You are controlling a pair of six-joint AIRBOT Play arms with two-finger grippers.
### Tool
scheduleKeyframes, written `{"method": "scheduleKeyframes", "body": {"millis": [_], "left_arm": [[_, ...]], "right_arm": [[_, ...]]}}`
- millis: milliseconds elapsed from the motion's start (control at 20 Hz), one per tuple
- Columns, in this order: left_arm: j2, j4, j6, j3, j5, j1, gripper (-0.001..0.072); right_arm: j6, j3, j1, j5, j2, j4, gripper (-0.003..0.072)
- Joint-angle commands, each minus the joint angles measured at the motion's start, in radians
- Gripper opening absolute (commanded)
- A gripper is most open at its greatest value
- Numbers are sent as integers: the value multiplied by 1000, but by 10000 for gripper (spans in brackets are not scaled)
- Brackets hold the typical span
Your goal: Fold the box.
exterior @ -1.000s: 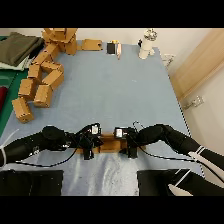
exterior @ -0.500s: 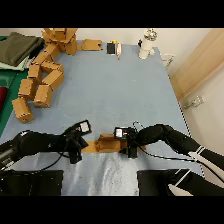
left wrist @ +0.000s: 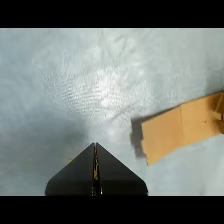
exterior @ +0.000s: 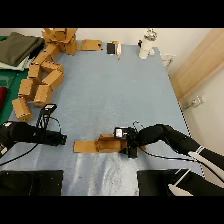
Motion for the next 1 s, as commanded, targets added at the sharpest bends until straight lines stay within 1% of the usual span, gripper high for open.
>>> {"method": "scheduleKeyframes", "body": {"millis": [0, 100, 200, 450, 550, 700, 900, 950], "left_arm": [[-143, -275, 173, 0, -80, 117, 11], [-224, -338, 212, -1, -83, 100, 12], [-260, -412, 259, -1, -77, 69, 12], [-263, -464, 264, -8, -37, 13, 11], [-262, -496, 275, -8, -37, 14, 12], [-263, -603, 356, -8, -62, 13, 12], [-270, -635, 381, -33, -37, 13, 12], [-281, -663, 403, -46, -30, 7, 11]], "right_arm": [[0, 0, 0, 0, 1, 0, 507], [0, 0, 0, 0, 1, 0, 507], [0, 0, 0, 0, 1, 0, 506], [0, 0, 0, 0, 1, 0, 507], [0, 0, 0, 0, 1, 0, 507], [0, 0, 0, 0, 1, 0, 507], [0, 0, 0, 0, 1, 0, 507], [0, 0, 0, 0, 1, 0, 507]]}}
